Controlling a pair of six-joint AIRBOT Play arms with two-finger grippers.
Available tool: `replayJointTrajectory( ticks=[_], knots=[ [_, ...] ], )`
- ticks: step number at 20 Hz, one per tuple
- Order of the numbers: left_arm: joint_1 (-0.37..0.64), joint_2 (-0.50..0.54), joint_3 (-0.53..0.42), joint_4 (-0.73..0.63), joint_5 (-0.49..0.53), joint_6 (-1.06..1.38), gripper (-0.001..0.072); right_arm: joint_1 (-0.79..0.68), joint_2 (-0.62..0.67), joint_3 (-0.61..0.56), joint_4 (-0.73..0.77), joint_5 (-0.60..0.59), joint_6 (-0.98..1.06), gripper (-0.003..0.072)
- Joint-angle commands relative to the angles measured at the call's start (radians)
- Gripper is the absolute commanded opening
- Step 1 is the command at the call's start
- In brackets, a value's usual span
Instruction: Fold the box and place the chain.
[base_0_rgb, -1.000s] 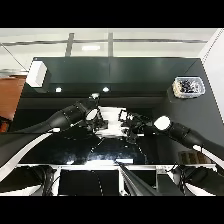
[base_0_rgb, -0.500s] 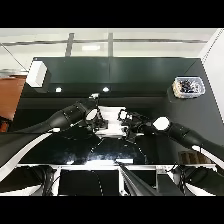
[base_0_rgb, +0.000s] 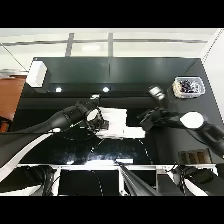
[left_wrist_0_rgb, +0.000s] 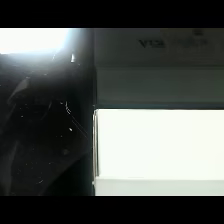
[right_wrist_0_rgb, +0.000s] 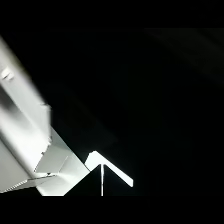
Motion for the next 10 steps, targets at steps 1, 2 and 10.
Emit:
replayJointTrajectory(
  ticks=[1,2,10],
  knots=[
    [0.0,0.0,0.001,0.003,0.002,-0.001,0.0025,-0.204,0.124,-0.003,-0.109,0.244,0.496,0.002],
    [0.0,0.0,0.001,0.003,0.003,-0.001,0.0025,-0.249,0.117,-0.022,-0.112,0.293,0.579,0.002],
    [0.0,0.0,0.001,0.003,0.01,-0.002,0.0025,-0.169,-0.152,-0.193,0.212,0.124,0.647,0.0021]
  ],
)
